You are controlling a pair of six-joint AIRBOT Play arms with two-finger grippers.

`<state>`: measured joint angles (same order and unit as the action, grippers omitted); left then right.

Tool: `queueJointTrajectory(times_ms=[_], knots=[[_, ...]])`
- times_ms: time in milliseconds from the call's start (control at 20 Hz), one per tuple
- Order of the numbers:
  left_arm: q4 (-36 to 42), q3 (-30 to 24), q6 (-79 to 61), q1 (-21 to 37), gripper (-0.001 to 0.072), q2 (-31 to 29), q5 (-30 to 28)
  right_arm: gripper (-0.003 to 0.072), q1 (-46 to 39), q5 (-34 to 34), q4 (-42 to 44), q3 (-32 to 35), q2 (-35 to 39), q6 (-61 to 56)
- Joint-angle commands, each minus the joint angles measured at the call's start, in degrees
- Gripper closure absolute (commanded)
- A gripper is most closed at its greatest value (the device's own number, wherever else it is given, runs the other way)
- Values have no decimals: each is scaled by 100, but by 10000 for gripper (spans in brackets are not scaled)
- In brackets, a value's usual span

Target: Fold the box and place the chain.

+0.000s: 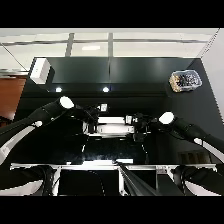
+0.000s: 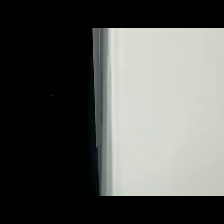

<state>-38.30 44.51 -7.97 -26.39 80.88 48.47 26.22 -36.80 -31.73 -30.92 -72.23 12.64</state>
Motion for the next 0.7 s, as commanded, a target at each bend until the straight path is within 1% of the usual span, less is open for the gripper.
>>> queueJointTrajectory(times_ms=[0,50,100,150,250,300,400,500,600,650], knots=[[-7,22,92,7,676,-13,-35,220,2,2,-2,4,-2,0],[-9,46,92,7,609,-50,-37,220,2,9,0,4,-2,0],[-11,85,96,9,454,-103,-44,220,2,22,11,4,-2,-2],[-48,138,260,26,331,-179,-39,220,2,57,15,4,-2,-31],[-310,236,761,105,186,-404,-13,220,2,114,22,4,-2,-87],[-538,243,1003,153,166,-586,-7,220,2,114,20,4,-2,-87],[-1204,245,1838,260,166,-1045,13,220,2,111,17,4,-2,-85],[-2050,245,3276,382,172,-1491,149,219,4,109,17,4,-2,-85],[-2730,245,4122,450,308,-1869,691,220,4,109,15,4,-2,-85],[-2964,243,4481,461,437,-2020,1054,220,4,109,15,4,-2,-85]])
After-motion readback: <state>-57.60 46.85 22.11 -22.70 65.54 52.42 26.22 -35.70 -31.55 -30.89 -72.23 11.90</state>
